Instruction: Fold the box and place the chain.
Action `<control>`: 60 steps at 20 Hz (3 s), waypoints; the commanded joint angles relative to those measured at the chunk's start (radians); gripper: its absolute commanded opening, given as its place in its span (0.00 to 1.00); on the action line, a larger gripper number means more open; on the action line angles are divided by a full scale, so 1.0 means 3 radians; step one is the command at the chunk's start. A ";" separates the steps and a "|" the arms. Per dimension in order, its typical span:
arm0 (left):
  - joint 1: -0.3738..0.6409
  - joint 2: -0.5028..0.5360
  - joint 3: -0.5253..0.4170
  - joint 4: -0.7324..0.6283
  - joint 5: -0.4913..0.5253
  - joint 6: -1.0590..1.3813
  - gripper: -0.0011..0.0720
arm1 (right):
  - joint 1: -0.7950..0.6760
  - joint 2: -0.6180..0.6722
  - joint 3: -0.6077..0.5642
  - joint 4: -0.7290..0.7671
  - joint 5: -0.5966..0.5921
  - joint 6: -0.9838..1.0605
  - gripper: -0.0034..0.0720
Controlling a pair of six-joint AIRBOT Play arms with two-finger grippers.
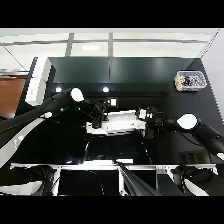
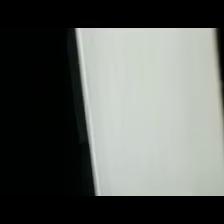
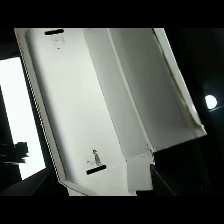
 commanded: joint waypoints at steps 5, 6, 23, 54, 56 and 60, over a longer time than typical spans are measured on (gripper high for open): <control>-0.0003 0.0000 0.0000 -0.0004 -0.0004 0.0013 0.05 | -0.0130 -0.0121 0.0004 0.0603 -0.0003 -0.0729 0.94; -0.0001 0.0000 0.0000 -0.0003 -0.0004 0.0013 0.05 | -0.0130 -0.0121 0.0005 0.0682 -0.0004 -0.0829 0.94; -0.0001 0.0009 0.0067 0.0003 -0.0140 -0.0173 0.05 | 0.0008 -0.0544 0.0009 0.0486 0.0404 -0.0852 0.94; -0.0181 0.0009 0.0086 0.0598 -0.0144 -0.0512 0.05 | 0.0161 -0.0819 0.0010 0.0473 0.0109 -0.0846 0.94; -0.0181 0.0009 0.0086 0.0598 -0.0144 -0.0512 0.05 | 0.0161 -0.0819 0.0010 0.0473 0.0109 -0.0846 0.94; -0.0181 0.0009 0.0086 0.0598 -0.0144 -0.0512 0.05 | 0.0161 -0.0819 0.0010 0.0467 0.0113 -0.0846 0.64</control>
